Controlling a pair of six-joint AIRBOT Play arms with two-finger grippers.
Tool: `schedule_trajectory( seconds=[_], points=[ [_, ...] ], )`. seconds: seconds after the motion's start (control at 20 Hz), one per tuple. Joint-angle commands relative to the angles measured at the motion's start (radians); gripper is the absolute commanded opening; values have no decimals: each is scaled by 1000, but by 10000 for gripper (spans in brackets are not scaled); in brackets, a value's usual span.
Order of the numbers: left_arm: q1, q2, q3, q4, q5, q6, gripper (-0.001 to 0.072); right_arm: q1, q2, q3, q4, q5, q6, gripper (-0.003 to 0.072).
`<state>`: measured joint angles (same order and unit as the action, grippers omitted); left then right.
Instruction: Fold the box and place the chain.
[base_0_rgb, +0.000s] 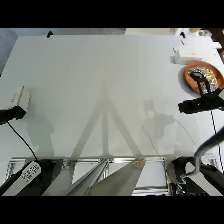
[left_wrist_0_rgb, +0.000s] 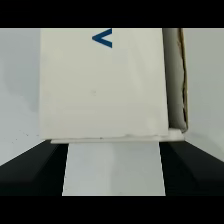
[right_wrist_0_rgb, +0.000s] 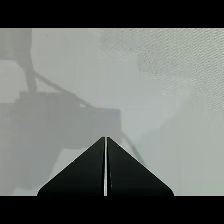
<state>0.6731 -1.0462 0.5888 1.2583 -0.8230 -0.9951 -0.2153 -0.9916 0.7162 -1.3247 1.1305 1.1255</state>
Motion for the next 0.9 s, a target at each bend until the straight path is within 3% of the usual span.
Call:
schedule_trajectory(
  seconds=[0.0,0.15,0.3,0.35,0.4,0.6,0.7,0.85],
  points=[
    [-13,0,-3,-3,-85,4,1,-1,-1,0,2,-12,0,14],
    [-21,0,-3,0,-130,3,4,-1,-1,0,12,-7,0,14],
    [-21,0,-3,-4,-186,3,52,-1,-1,0,24,0,0,14],
    [-21,0,-3,-10,-207,3,143,-1,-1,0,24,4,0,14],
    [-21,0,-3,-12,-227,3,286,-1,-1,0,24,6,0,14],
    [-21,0,-3,-12,-317,3,384,-1,-1,0,24,9,0,14],
    [-21,0,-3,-16,-357,0,547,-1,-1,0,24,19,0,14],
    [-22,4,-3,-43,-415,0,610,-1,0,0,23,32,0,15]
  ],
)
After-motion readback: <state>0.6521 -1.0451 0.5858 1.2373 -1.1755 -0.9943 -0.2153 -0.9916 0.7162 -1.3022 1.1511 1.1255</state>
